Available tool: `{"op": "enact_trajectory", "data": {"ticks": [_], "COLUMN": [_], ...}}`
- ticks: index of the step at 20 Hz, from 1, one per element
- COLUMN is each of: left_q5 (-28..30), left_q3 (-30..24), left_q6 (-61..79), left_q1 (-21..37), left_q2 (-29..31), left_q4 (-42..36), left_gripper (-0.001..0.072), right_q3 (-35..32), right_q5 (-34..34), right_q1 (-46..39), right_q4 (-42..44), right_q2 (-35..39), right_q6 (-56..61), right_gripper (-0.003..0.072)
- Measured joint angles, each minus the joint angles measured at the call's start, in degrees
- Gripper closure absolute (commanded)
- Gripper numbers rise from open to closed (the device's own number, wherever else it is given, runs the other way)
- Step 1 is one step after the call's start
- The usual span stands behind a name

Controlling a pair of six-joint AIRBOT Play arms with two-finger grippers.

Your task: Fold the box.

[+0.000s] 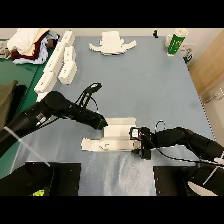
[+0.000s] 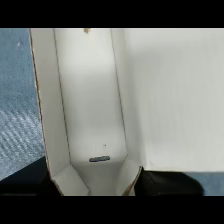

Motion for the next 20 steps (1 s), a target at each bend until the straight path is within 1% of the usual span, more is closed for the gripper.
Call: {"op": "enact_trajectory", "data": {"ticks": [1, 2, 3, 4, 7, 11, 16, 17, 18, 20], "left_q5": [-0.39, -0.48, -0.68, -0.22, 1.86, 1.51, 1.64, 2.84, 3.87, 6.10], "left_q3": [-0.37, -1.18, -2.27, -3.67, -8.24, -13.31, -16.55, -16.81, -16.98, -17.22], "left_q6": [2.14, 5.90, 10.08, 14.58, 25.33, 37.05, 46.25, 47.47, 48.63, 50.77], "left_q1": [-0.07, -0.04, 0.20, 0.59, 1.18, 0.81, 0.39, 0.04, -0.48, -1.88], "left_q2": [2.19, 4.35, 5.95, 7.26, 8.63, 7.15, 5.07, 4.57, 4.02, 2.78], "left_q4": [2.34, 4.50, 5.90, 6.67, 6.23, 4.81, 3.87, 3.10, 2.08, 0.26], "left_gripper": [0.0692, 0.0458, 0.0057, 0.0018, 0.0018, 0.0024, 0.0028, 0.0118, 0.0188, 0.0206], "right_q3": [0.02, 0.00, 0.02, 0.02, 0.00, 0.00, 0.02, 0.02, 0.02, 0.02], "right_q5": [0.00, 0.00, 0.00, 0.00, 0.00, 0.00, 0.02, 0.02, 0.02, 0.02], "right_q1": [-0.02, 0.00, -0.02, 0.00, 0.00, 0.00, 0.00, 0.00, 0.00, 0.00], "right_q4": [0.00, 0.00, 0.00, 0.00, 0.00, -0.07, -0.15, -0.17, -0.20, -0.26], "right_q2": [0.00, 0.00, 0.00, 0.00, 0.00, 0.00, 0.00, 0.00, 0.00, 0.00], "right_q6": [0.00, 0.00, 0.00, 0.00, 0.00, 0.02, 0.02, 0.02, 0.02, 0.02], "right_gripper": [0.0170, 0.0169, 0.0170, 0.0170, 0.0169, 0.0169, 0.0170, 0.0169, 0.0170, 0.0170]}}
